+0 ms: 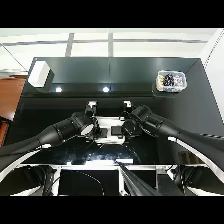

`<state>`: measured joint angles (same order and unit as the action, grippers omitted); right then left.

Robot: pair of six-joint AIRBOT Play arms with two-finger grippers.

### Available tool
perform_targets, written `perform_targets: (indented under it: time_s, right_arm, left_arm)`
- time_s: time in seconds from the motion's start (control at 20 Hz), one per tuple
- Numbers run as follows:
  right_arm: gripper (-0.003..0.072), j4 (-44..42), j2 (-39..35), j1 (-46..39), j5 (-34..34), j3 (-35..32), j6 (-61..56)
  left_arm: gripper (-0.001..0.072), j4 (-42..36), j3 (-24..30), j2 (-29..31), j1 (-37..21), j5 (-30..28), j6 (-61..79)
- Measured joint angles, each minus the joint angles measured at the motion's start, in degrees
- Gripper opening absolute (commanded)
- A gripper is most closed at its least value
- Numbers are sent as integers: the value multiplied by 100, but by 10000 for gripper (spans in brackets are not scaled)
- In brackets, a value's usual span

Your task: Fold the box and place the chain.

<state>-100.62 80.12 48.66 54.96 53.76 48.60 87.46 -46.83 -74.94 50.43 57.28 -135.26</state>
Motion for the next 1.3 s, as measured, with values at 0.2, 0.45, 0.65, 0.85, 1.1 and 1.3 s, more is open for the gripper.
perform_targets:
  time_s: [0.2,0.45,0.65,0.85,1.1,1.3]
  right_arm:
    - [242,118,28,0,-7,4,-140]
    - [242,186,79,0,-55,55,-251]
    - [241,251,136,0,-74,96,-317]
    - [172,313,175,0,-48,111,-328]
    - [168,380,203,2,-48,111,-339]
    - [35,426,210,2,-39,111,-337]
  left_arm:
    - [31,9,0,0,0,11,-7]
    - [31,13,0,0,0,26,-7]
    - [31,33,0,0,0,33,-4]
    - [31,33,0,2,0,35,-2]
    - [31,33,0,2,0,37,-2]
    - [31,33,0,2,0,39,-4]
